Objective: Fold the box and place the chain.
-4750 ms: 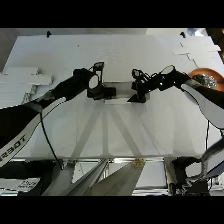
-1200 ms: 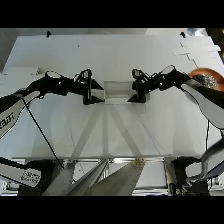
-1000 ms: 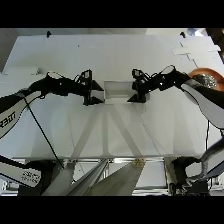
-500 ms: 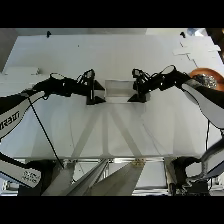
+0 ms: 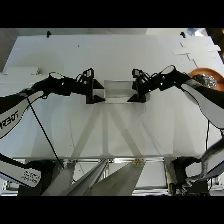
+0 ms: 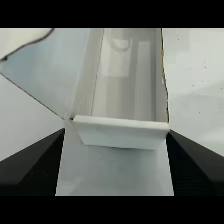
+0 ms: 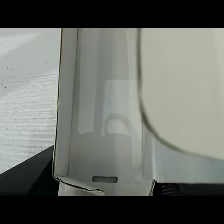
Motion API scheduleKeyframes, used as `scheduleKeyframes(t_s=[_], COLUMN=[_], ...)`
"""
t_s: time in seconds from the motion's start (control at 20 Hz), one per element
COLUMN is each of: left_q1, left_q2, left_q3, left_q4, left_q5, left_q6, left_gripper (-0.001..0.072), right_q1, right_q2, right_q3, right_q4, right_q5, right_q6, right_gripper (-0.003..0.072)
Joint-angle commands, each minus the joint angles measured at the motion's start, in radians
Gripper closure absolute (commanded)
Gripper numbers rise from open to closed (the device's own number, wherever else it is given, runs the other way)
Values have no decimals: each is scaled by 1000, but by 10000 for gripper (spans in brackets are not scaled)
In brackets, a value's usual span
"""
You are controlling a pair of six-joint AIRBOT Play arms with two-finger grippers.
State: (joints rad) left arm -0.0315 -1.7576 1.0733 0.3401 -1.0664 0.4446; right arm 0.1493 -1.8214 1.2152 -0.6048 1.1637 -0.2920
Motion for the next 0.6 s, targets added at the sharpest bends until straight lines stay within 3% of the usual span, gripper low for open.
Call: scheduleKeyframes(t_s=[0.0, 0.55], left_q1=[5, -26], left_q2=[2, -35], left_q3=[1, 78], left_q4=[37, 44], left_q5=[1, -50], left_q6=[0, -41], left_gripper=[13, 14], right_q1=[0, 0], right_q2=[0, 0], right_q3=[0, 0], right_q4=[0, 0], right_q5=[0, 0], right_q6=[0, 0], right_gripper=[193, 193])
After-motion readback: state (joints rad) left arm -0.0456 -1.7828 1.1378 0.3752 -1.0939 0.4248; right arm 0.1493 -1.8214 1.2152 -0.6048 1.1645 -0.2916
